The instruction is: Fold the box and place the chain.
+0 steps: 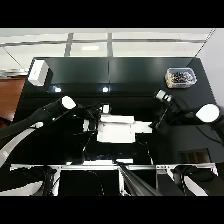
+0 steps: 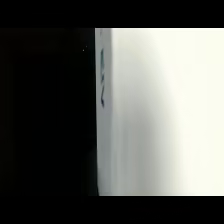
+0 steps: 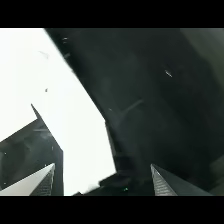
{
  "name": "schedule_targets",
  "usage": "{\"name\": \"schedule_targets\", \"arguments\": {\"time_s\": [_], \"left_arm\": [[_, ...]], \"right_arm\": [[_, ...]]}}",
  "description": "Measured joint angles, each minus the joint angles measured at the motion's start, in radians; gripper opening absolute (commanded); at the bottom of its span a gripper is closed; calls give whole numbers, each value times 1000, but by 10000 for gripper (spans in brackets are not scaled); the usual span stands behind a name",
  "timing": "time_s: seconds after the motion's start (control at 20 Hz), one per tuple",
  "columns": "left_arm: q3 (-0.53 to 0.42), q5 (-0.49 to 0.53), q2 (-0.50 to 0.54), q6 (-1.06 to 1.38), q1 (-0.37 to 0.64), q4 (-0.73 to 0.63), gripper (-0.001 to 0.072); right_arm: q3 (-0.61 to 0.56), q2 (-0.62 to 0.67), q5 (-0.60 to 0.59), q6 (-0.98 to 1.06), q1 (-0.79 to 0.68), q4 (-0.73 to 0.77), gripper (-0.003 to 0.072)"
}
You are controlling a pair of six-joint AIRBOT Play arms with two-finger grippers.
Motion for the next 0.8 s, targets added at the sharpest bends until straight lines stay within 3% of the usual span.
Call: {"name": "schedule_targets", "arguments": {"time_s": [0.35,0.8], "left_arm": [[-1,32,-7,-60,-1,5,26],[-1,22,-15,-76,-1,6,27]], "right_arm": [[-49,-100,-76,-296,159,116,696],[-55,-212,-103,-529,192,167,696]]}}
